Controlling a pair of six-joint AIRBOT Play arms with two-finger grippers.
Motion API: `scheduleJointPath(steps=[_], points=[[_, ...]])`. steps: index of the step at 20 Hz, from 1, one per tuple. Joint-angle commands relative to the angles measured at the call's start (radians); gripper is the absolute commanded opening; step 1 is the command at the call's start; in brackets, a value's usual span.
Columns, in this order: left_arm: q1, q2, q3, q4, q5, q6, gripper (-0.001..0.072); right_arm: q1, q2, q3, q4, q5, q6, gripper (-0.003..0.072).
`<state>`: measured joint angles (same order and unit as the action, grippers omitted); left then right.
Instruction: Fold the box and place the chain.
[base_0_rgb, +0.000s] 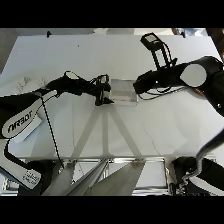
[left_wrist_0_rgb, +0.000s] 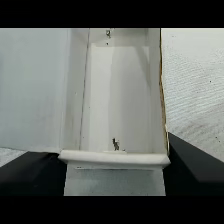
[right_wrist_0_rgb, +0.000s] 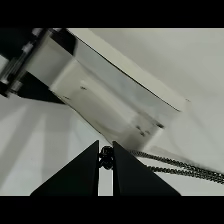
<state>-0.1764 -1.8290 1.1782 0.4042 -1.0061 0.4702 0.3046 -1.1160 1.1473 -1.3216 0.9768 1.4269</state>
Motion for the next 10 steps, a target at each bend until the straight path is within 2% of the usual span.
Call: scheduleJointPath(steps=[1, 5, 10], points=[[0.0, 0.0, 0.0, 0.0, 0.0, 0.0, 0.0019, 0.008, -0.006, 0.001, 0.142, -0.069, -0.048, 0.0004], [0.0, 0.0, 0.0, 0.0, 0.0, 0.0, 0.0019, 0.008, -0.103, 0.001, 0.206, -0.076, -0.076, 0.0004], [0.0, 0.0, 0.0, 0.0, 0.0, 0.0, 0.0019, 0.008, -0.284, 0.001, 0.162, -0.065, -0.073, 0.0009]])
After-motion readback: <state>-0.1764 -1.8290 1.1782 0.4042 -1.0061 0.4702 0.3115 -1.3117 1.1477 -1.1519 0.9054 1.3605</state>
